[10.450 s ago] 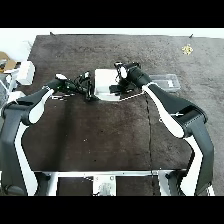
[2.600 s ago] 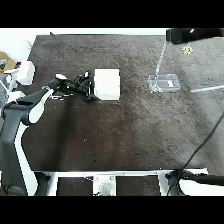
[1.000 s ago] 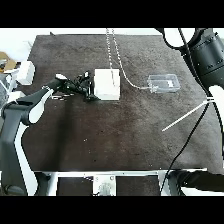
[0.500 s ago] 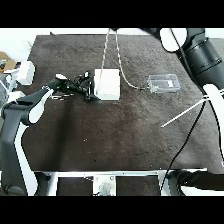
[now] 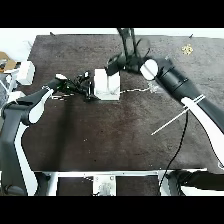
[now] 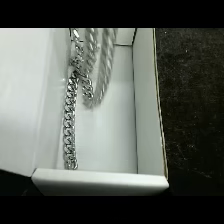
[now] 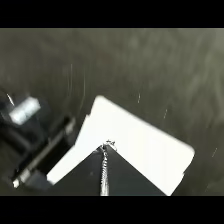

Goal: Fold the box and place the chain.

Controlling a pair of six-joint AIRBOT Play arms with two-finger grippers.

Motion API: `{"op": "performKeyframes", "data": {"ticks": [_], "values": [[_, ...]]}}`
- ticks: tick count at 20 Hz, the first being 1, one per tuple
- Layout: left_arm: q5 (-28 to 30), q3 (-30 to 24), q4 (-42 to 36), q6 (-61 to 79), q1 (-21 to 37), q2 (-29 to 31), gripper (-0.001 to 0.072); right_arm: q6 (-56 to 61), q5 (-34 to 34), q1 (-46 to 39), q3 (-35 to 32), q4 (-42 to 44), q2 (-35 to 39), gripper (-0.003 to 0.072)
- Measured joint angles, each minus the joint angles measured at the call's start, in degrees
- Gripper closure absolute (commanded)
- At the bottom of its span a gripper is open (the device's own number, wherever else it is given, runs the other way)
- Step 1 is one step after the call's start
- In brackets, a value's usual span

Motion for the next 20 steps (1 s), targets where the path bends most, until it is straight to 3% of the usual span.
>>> {"op": "performKeyframes", "data": {"ticks": [4,9,11,15,20], "values": [[0.0,0.0,0.0,0.0,0.0,0.0,0.0315,3.6,-1.6,-2.4,-5.7,0.4,0.0,0.0252],[0.0,0.0,0.0,0.0,0.0,0.0,0.0314,12.1,7.7,-11.0,-10.3,-0.7,1.6,0.0252],[0.0,0.0,0.0,0.0,0.0,0.0,0.0314,17.7,8.0,-15.5,-13.9,-1.2,1.3,0.0251],[0.0,0.0,0.0,0.0,0.0,0.0,0.0314,26.7,1.6,-21.4,-20.8,-0.3,-1.2,0.0252],[0.0,0.0,0.0,0.0,0.0,0.0,0.0315,31.6,-11.3,-23.2,-23.6,6.9,-5.8,0.0253]]}}
